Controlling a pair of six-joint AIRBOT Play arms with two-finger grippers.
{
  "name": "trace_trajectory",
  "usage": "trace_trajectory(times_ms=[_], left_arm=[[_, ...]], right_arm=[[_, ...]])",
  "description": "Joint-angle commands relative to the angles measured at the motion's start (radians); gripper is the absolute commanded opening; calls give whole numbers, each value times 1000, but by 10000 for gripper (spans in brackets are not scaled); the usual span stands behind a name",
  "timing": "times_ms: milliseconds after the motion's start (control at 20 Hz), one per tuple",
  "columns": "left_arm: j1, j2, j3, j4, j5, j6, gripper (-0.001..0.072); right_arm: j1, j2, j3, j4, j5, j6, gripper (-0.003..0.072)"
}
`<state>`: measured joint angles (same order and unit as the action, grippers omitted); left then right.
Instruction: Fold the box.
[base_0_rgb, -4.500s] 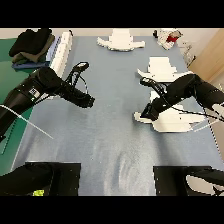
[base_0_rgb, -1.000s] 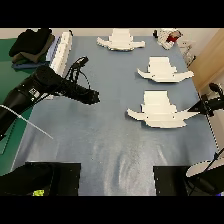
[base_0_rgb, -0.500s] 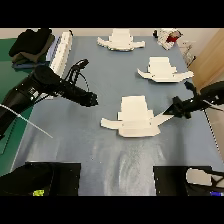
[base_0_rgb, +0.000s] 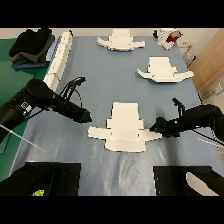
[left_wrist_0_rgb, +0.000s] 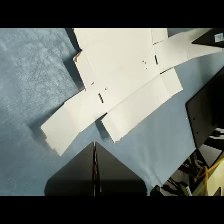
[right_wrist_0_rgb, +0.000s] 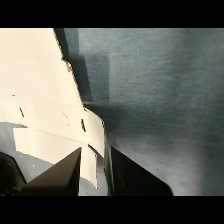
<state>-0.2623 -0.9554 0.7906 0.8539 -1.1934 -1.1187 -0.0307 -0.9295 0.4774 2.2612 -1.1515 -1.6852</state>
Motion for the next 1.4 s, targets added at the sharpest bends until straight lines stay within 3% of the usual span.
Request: trace_trajectory(times_ms=[0,100,200,250,300,500,550,600,700,900,1100,1350], left_arm=[[2,26,-37,2,-11,5,14],[2,26,-37,2,-11,13,14],[2,26,-37,-2,-10,13,14],[2,26,-37,-2,-10,13,14],[2,26,-37,-2,-11,13,14],[2,26,-37,-2,-3,13,41],[2,26,-36,-2,-3,11,321],[2,26,-36,-2,3,2,494],[11,24,-36,-2,26,4,407],[85,-40,-36,-40,39,45,407],[143,-202,-36,-262,39,230,407],[143,-415,10,-294,39,305,407]], right_arm=[[24,-32,-11,-13,-8,34,284],[25,-82,5,-11,-32,-9,166],[25,-115,19,10,-34,-55,160],[25,-121,23,23,-34,-80,119],[26,-122,23,29,-34,-98,13],[43,-115,22,44,-32,-145,4],[68,-97,19,44,-20,-157,2],[98,-69,10,44,8,-161,2],[169,5,-22,44,68,-179,2],[298,174,-119,40,198,-208,2],[354,187,-146,40,239,-208,3],[370,187,-145,39,245,-208,3]])
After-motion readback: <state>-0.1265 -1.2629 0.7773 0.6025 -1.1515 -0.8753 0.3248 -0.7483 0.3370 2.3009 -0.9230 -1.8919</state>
